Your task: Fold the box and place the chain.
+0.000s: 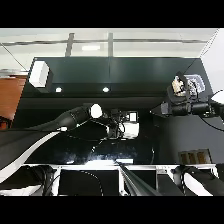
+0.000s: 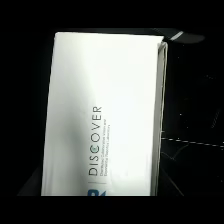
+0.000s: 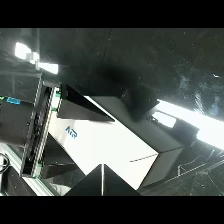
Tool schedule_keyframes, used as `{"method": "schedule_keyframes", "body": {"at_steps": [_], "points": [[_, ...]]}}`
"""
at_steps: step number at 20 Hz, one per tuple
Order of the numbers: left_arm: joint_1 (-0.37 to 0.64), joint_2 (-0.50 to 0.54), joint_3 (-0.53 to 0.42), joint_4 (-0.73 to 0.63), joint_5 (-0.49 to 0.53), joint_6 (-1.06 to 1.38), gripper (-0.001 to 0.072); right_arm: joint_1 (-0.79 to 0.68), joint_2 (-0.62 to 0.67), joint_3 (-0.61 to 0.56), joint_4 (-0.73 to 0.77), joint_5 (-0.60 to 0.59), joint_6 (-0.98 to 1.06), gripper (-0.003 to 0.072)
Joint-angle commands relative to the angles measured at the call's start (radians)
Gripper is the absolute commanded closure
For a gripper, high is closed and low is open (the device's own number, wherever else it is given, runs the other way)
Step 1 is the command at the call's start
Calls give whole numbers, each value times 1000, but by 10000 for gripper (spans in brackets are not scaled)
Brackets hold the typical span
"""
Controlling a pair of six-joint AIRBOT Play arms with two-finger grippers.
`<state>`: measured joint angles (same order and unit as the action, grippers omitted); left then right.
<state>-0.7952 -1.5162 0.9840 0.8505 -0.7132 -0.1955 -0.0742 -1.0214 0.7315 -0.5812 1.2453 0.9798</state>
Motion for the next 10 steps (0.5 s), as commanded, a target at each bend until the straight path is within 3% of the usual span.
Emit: {"method": "schedule_keyframes", "body": {"at_steps": [1,2,4,5,10], "points": [[-1,0,-1,2,6,0,28,0,1,1,0,0,0,675],[-1,0,0,2,6,0,54,0,1,1,0,0,0,675],[1,1,0,2,-3,-1,368,0,1,1,0,0,0,675],[4,3,0,4,-6,-5,421,0,1,1,0,0,0,675],[81,42,0,6,-6,-135,420,-1,1,1,0,-2,0,675]]}}
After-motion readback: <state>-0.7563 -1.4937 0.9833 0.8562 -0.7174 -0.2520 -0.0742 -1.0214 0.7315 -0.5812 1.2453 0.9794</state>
